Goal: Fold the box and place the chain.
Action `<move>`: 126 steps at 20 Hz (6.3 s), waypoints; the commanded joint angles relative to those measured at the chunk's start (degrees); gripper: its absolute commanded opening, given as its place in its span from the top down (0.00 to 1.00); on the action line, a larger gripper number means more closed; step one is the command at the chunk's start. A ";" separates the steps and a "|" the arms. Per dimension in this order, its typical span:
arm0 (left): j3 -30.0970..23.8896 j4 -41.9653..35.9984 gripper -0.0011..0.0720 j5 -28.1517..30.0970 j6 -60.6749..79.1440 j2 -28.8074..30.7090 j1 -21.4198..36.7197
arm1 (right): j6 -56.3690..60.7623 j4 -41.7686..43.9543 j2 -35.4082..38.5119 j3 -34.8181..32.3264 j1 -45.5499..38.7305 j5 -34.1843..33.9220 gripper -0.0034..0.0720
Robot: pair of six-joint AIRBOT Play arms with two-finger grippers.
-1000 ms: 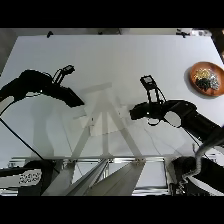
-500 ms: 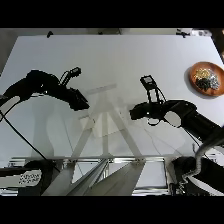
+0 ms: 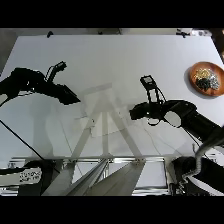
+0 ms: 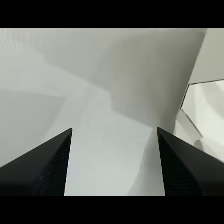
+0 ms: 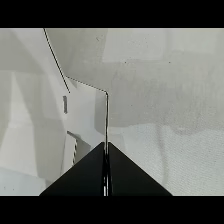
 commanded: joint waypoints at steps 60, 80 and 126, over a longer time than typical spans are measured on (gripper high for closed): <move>0.22 -1.53 0.99 -29.90 10.08 0.59 -38.84 | 13.14 -12.48 30.25 0.83 0.07 32.57 0.55; 0.24 7.72 0.99 -17.70 10.10 -3.98 -39.01 | 13.11 -12.74 28.76 0.83 0.07 30.05 0.55; 0.24 9.01 0.97 -21.24 10.08 -3.87 -39.06 | -42.58 3.78 27.65 -13.97 0.13 22.47 0.94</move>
